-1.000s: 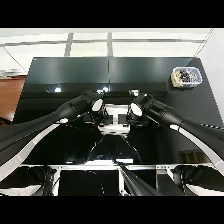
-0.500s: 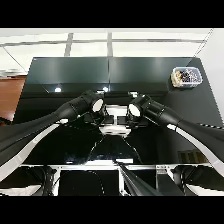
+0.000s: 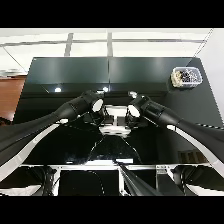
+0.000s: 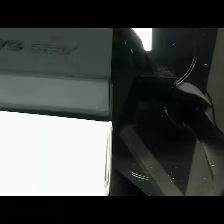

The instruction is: Fold the box and place the chain.

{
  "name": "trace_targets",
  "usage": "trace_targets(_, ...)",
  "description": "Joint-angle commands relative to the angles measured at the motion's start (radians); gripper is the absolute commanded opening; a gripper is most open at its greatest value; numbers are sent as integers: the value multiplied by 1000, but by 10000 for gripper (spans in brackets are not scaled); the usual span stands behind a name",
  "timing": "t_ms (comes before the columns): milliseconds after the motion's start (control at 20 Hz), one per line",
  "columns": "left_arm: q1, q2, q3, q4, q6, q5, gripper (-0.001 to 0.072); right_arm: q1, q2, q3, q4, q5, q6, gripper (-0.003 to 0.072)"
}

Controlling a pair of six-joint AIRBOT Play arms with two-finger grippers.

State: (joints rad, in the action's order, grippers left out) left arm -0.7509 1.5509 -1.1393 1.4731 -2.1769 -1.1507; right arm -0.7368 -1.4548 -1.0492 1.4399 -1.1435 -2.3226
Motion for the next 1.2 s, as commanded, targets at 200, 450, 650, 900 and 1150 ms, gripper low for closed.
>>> trace_targets(200,1,1,0,3,4,-7,31,-1,0,-1,1,1,4,142)
trace_targets(450,1,1,0,3,3,-9,31,5,53,-6,10,-51,116,395)
trace_targets(650,1,1,0,3,3,-6,31,28,237,-6,76,-59,198,394)
trace_targets(900,1,1,0,3,3,-4,31,122,487,-5,622,-56,210,392)
trace_targets(1150,0,1,0,3,3,-2,31,545,451,66,687,224,162,707)
